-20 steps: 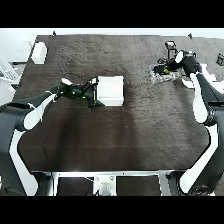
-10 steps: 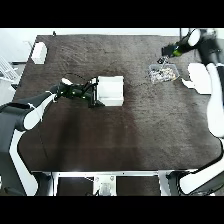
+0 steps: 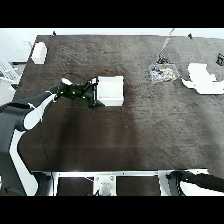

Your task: Fold the box and place the chain.

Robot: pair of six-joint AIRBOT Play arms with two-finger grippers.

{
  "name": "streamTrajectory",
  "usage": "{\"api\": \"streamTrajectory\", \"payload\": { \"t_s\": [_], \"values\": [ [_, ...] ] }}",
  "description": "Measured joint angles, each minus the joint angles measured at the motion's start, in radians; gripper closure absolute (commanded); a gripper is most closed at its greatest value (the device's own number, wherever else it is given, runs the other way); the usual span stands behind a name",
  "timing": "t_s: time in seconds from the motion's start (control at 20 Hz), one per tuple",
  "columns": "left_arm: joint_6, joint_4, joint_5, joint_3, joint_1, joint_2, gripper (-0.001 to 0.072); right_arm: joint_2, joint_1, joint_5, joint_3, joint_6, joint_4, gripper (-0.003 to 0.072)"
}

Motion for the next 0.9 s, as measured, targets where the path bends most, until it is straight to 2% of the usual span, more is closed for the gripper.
{"api": "streamTrajectory", "payload": {
  "t_s": [0.2, 0.5, 0.9],
  "values": [
    [0.000, 0.000, 0.000, 0.000, 0.000, 0.000, 0.0302, 0.062, 0.149, -0.036, 0.000, -0.038, 0.000, 0.0676],
    [0.000, 0.000, 0.000, 0.000, 0.000, 0.000, 0.0302, 0.081, 0.347, -0.072, -0.002, -0.077, 0.002, 0.0676],
    [0.000, 0.000, 0.000, 0.000, 0.000, 0.000, 0.0302, 0.025, 0.434, -0.085, -0.113, -0.084, 0.053, 0.0676]
  ]
}}
